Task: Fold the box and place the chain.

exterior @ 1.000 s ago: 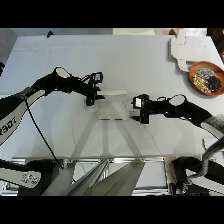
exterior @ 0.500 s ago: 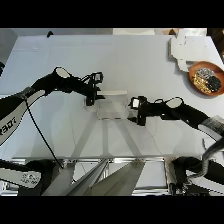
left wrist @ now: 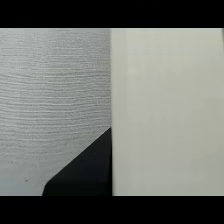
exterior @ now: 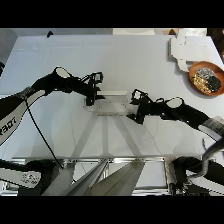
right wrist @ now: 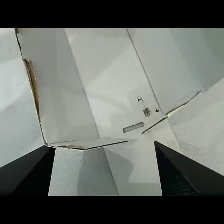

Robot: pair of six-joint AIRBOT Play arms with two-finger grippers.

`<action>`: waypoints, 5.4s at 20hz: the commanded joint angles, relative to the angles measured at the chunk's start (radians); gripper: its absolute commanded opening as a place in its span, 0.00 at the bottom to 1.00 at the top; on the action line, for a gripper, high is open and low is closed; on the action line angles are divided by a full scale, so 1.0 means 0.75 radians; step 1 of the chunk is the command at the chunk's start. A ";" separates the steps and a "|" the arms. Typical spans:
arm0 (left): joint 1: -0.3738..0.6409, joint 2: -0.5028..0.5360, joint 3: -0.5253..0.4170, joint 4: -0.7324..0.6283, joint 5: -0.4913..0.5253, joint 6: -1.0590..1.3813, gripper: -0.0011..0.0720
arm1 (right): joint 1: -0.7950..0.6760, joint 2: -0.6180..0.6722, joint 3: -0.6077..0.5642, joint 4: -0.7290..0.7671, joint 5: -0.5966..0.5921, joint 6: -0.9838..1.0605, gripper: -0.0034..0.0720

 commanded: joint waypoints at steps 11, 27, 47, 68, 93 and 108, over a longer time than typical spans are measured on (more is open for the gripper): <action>-0.001 0.000 -0.001 0.000 0.001 0.000 0.03 | -0.049 -0.036 0.035 0.086 0.033 -0.158 0.96; -0.001 0.000 -0.001 0.000 0.001 0.000 0.03 | -0.083 -0.213 0.183 0.051 0.119 -0.403 0.96; -0.001 0.000 -0.001 0.000 0.000 0.000 0.03 | -0.081 -0.438 0.346 0.054 0.353 -0.453 0.96; -0.001 0.001 -0.001 0.000 0.000 0.000 0.03 | -0.036 -0.444 0.349 0.083 0.254 -0.415 0.96; -0.001 0.001 -0.001 0.000 0.001 0.000 0.03 | -0.078 -0.444 0.350 0.050 0.367 -0.346 0.96; -0.001 0.001 -0.001 0.000 0.001 0.000 0.03 | -0.079 -0.453 0.352 0.075 0.417 -0.367 0.96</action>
